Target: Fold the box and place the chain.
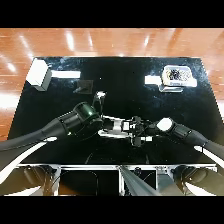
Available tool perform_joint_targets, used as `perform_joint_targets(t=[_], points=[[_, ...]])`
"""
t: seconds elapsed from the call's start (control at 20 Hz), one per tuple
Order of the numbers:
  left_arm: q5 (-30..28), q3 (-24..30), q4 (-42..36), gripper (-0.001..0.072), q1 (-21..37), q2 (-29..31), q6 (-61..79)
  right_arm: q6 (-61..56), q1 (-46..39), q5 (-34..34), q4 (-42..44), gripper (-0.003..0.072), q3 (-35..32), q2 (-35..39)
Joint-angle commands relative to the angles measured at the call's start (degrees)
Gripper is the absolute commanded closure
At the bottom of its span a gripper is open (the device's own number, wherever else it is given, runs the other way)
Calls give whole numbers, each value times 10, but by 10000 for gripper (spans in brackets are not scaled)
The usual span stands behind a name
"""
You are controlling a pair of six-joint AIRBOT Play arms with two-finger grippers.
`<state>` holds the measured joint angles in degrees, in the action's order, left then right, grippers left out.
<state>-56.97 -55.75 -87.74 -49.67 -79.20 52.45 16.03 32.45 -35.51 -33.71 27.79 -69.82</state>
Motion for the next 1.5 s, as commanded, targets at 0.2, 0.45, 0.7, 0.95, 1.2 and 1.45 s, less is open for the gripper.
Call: perform_joint_targets(t=[0.2,0.45,0.7,0.95,1.2,1.45], points=[[-72,-45,-15,226,0,-55,40,0,1,0,0,116,0,0],[-65,-44,-31,268,0,-62,40,0,1,0,0,116,0,0],[-56,-44,-38,268,11,-62,34,0,1,0,0,116,0,0],[-56,-44,-48,268,25,-62,27,0,1,0,0,116,0,0],[-61,-44,-47,268,25,-71,29,0,1,0,0,116,0,0],[-59,-44,-47,268,25,-73,29,0,1,0,0,116,0,0]])
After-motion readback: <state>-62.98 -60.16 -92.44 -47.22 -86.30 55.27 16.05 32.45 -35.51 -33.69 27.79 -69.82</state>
